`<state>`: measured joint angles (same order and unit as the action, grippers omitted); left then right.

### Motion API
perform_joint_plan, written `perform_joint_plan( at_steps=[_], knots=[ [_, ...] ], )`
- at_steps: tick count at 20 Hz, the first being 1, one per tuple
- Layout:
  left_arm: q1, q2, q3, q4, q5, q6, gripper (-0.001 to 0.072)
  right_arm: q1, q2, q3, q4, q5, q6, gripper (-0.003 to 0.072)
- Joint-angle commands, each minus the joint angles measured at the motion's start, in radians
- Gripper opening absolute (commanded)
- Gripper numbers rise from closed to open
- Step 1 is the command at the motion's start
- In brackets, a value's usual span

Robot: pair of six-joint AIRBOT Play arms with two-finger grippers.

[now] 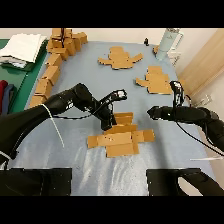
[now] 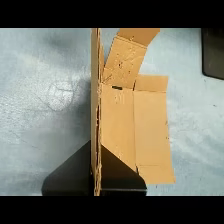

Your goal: Fold the box.

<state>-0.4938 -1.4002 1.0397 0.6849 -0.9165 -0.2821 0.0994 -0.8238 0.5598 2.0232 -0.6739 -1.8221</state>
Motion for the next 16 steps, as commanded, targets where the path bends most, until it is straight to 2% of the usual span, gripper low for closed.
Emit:
perform_joint_plan(
  at_steps=[1,5,6,7,8,9,11,14,16],
  knots=[
    [-0.012,0.005,-0.031,0.019,0.017,0.005,0.0010,0.000,0.000,0.001,0.001,0.000,0.000,0.0311],
    [-0.011,0.005,-0.069,0.018,0.073,0.005,0.0010,0.000,0.000,0.001,0.009,-0.001,0.000,0.0309],
    [-0.012,0.005,-0.069,0.013,0.076,0.005,0.0010,0.000,0.000,0.001,0.017,-0.002,0.000,0.0283],
    [-0.011,0.006,-0.068,0.004,0.077,0.006,0.0010,0.000,0.000,0.001,0.024,-0.005,0.000,0.0177],
    [-0.011,0.012,-0.068,-0.006,0.079,0.006,0.0010,0.000,0.000,0.001,0.027,-0.010,0.000,0.0036],
    [-0.011,0.022,-0.068,-0.008,0.079,0.006,0.0010,0.000,0.000,0.001,0.027,-0.016,0.000,0.0005],
    [-0.011,0.045,-0.068,-0.007,0.106,0.015,0.0010,0.000,0.000,0.001,0.027,-0.017,0.000,0.0004],
    [-0.011,0.084,-0.068,-0.008,0.254,0.108,0.0011,0.000,0.000,0.001,0.027,-0.016,0.000,0.0005],
    [-0.012,0.089,-0.069,-0.007,0.233,0.144,0.0011,0.000,0.000,0.001,0.027,-0.016,0.000,0.0005]
  ],
)
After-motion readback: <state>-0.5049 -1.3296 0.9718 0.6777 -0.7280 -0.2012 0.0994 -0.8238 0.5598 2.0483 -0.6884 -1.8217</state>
